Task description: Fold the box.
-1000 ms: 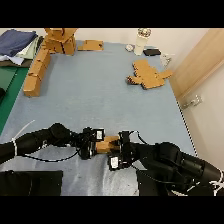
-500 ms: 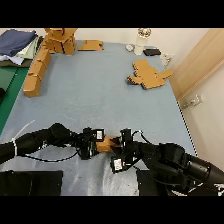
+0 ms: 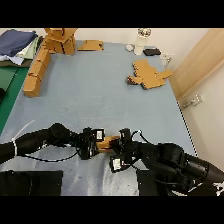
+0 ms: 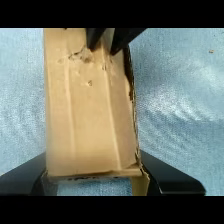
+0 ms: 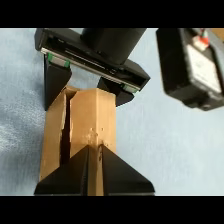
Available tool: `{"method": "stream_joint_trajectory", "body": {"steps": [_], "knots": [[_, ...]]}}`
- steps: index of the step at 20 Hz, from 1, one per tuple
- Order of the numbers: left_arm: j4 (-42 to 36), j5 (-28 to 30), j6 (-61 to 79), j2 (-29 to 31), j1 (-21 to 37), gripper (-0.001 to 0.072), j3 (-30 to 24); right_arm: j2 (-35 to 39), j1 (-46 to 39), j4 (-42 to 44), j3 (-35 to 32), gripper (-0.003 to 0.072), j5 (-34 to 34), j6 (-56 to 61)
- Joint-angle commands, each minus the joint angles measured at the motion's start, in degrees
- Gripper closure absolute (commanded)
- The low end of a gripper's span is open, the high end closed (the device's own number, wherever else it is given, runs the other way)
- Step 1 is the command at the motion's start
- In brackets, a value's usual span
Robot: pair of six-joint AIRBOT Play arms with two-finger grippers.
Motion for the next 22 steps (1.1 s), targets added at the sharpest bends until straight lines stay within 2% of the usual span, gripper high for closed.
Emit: {"method": "stream_joint_trajectory", "body": {"steps": [1, 14, 15, 16, 17, 19, 22], "knots": [[0.0, 0.1, 0.0, 0.0, 0.0, 0.0203, 0.0, -1.4, 0.0, 2.0, 0.0, 0.0566, 0.1, 0.0], [0.0, 0.1, 0.0, 0.0, 0.0, 0.0202, 0.0, -1.3, 0.0, 10.1, 0.0, 0.0561, -5.1, 0.0], [0.0, 0.1, 0.0, 0.0, 0.0, 0.0202, 0.0, -1.3, 0.0, 10.3, 0.0, 0.0556, -5.0, 0.0], [0.0, 0.1, 0.0, 0.0, 0.0, 0.0203, 0.0, -1.1, 0.0, 10.5, 0.0, 0.0506, -5.0, 0.0], [0.0, 0.1, 0.0, 0.0, 0.0, 0.0203, 0.0, -0.9, 0.0, 11.2, 0.1, 0.05, -5.0, 0.2], [0.0, 0.1, 0.0, 0.0, 0.0, 0.0202, 0.0, 1.1, 0.0, 12.5, 1.0, 0.05, -5.5, 7.7], [0.0, 0.1, 0.0, 0.0, 0.0, 0.0203, 0.0, 6.3, -0.1, 13.9, 5.3, 0.0523, -11.0, 37.0]]}}
